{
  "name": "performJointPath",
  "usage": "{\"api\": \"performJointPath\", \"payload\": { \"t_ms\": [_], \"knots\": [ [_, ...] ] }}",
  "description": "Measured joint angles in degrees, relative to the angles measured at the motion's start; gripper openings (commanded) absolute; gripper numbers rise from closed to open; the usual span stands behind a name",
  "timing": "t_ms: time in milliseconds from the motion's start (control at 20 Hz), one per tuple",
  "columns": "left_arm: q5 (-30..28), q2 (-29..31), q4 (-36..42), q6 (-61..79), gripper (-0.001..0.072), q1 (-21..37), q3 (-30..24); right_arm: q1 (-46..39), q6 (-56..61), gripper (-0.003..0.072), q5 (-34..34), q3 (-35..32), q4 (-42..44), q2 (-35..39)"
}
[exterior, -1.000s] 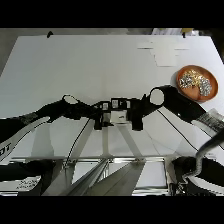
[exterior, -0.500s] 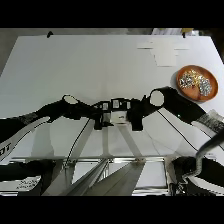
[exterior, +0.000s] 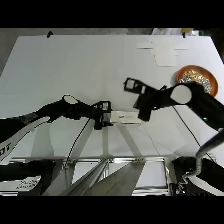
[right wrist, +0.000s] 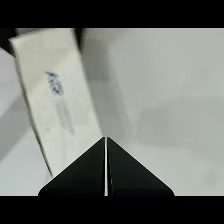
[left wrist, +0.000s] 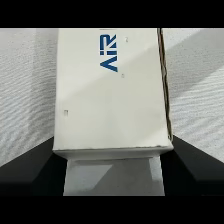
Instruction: Fold the box and place the chain.
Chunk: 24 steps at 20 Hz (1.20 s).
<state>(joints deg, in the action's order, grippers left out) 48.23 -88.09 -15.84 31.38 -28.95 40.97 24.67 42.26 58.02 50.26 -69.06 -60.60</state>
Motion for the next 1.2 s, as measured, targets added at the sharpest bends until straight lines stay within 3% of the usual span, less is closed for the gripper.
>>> {"api": "performJointPath", "payload": {
  "t_ms": [250, 500, 1200],
  "knots": [
    [0.0, 0.0, 0.0, 0.1, 0.003, 0.0, 0.0, -17.0, 16.4, 0.0015, 10.1, -0.6, -10.0, 2.8],
    [0.0, 0.0, 0.0, 0.1, 0.003, 0.0, 0.0, -29.3, 31.7, 0.0016, 11.1, -1.9, -13.2, 3.3],
    [0.0, 0.0, -0.1, 0.1, 0.003, 0.0, 0.0, -32.7, 37.3, 0.0016, 15.6, -2.3, -14.7, 3.4]
  ]
}}
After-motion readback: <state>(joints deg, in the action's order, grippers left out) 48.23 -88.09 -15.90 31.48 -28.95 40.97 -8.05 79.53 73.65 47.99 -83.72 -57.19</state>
